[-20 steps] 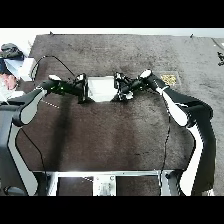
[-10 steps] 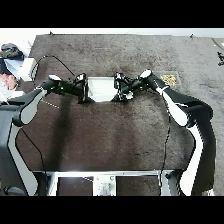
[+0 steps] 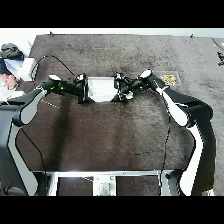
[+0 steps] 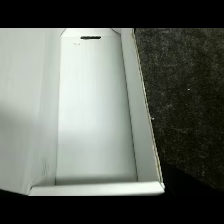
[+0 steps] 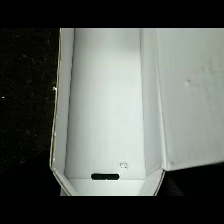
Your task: Fold the box and place the chain.
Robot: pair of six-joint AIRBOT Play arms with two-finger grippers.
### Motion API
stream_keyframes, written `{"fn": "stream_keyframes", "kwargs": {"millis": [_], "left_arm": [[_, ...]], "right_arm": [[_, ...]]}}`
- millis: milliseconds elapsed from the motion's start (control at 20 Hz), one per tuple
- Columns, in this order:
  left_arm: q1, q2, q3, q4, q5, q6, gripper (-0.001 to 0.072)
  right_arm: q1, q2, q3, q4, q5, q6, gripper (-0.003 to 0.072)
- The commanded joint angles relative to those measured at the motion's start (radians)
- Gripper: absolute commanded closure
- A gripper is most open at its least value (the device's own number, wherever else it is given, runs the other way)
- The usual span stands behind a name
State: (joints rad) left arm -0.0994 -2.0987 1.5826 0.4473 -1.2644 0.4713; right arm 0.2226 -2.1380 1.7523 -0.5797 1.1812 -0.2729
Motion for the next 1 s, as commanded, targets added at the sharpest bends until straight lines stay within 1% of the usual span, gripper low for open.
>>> {"fn": "stream_keyframes", "kwargs": {"millis": [0, 900, 950], "left_arm": [[-0.001, 0.0, 0.0, 0.0, 0.0, 0.0, 0.0248], [-0.001, 0.0, 0.0, -0.007, 0.0, 0.0, 0.0248], [-0.001, 0.0, 0.0, -0.007, 0.0, 0.0, 0.0248]], "right_arm": [[0.0, 0.0, 0.001, 0.0, 0.0, 0.0, 0.0164], [0.0, 0.0, 0.001, 0.0, 0.01, 0.008, 0.0164], [-0.002, 0.0, 0.001, 0.001, 0.019, 0.006, 0.0152]]}}
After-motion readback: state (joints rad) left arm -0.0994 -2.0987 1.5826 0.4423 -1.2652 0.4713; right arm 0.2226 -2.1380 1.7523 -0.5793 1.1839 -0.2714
